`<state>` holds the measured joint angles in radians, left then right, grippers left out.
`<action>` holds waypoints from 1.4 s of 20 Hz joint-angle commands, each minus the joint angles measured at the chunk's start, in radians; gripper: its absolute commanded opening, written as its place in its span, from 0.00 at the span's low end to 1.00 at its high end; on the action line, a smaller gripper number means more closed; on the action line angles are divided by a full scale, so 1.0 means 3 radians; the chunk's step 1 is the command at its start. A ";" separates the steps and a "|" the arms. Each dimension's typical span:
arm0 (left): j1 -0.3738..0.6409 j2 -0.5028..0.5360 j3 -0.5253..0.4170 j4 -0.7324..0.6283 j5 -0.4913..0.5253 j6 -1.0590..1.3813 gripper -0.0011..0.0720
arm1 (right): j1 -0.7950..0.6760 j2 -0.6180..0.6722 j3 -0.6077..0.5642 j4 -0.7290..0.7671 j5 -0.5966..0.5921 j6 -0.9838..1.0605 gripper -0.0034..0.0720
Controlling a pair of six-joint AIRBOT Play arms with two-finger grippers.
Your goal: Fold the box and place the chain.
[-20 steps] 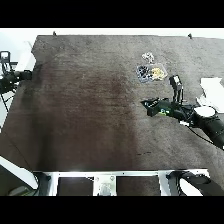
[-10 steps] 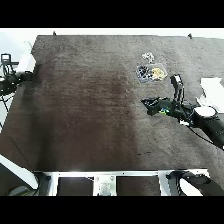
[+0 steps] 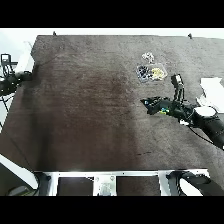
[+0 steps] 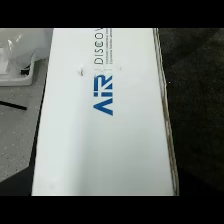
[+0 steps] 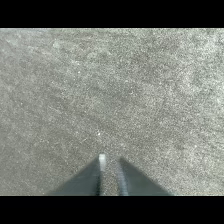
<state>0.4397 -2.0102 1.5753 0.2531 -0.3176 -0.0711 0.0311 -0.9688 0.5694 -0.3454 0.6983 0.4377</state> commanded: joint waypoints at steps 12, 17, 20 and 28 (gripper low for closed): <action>0.0113 -0.0006 0.0184 -0.0050 -0.0600 0.0118 0.76 | 0.0003 -0.0001 0.0000 0.0144 -0.0092 0.0000 0.63; 0.0112 -0.0011 0.0183 -0.0069 -0.0617 -0.0008 1.00 | 0.0003 -0.0001 0.0000 0.0142 -0.0090 0.0000 0.72; 0.0112 -0.0010 0.0184 -0.0070 -0.0613 -0.0057 1.00 | 0.0003 -0.0001 0.0000 0.0144 -0.0089 0.0000 0.72; 0.0113 0.0206 0.0215 -0.0060 -0.0837 -0.0061 1.00 | 0.0003 0.0001 0.0000 0.0186 -0.0085 0.0001 0.72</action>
<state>0.4725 -1.9789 1.6356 0.2329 -0.5392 -0.0875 0.0311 -0.9688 0.5694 -0.2981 0.6716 0.4374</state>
